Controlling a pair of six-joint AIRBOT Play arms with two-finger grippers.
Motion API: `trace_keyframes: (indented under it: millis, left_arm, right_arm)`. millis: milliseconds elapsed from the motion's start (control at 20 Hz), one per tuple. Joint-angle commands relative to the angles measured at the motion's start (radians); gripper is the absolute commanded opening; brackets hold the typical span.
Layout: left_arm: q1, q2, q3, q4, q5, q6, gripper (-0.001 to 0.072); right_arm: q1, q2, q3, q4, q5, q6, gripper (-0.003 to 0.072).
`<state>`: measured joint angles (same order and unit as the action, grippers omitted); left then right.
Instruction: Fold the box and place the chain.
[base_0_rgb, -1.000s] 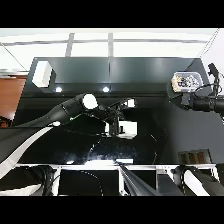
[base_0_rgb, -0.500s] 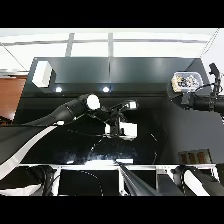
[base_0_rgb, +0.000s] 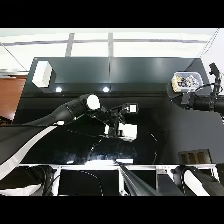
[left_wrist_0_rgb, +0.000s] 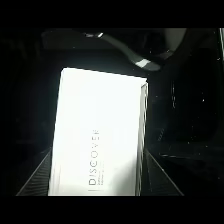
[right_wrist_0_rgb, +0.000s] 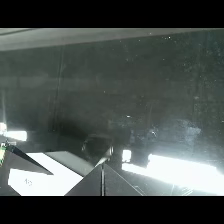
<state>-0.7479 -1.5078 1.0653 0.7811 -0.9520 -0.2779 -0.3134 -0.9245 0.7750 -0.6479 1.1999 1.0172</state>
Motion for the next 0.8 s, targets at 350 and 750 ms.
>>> trace_keyframes:
  millis: [350, 750]
  left_arm:
    - [-0.048, -0.045, -0.001, 0.062, 0.003, 0.072, 0.0715]
    - [-0.055, -0.024, 0.000, 0.204, -0.005, -0.013, 0.0335]
  right_arm:
    - [0.000, 0.001, 0.001, 0.000, 0.000, 0.000, 0.0017]
    - [0.000, 0.001, 0.001, 0.000, 0.002, 0.007, 0.0017]
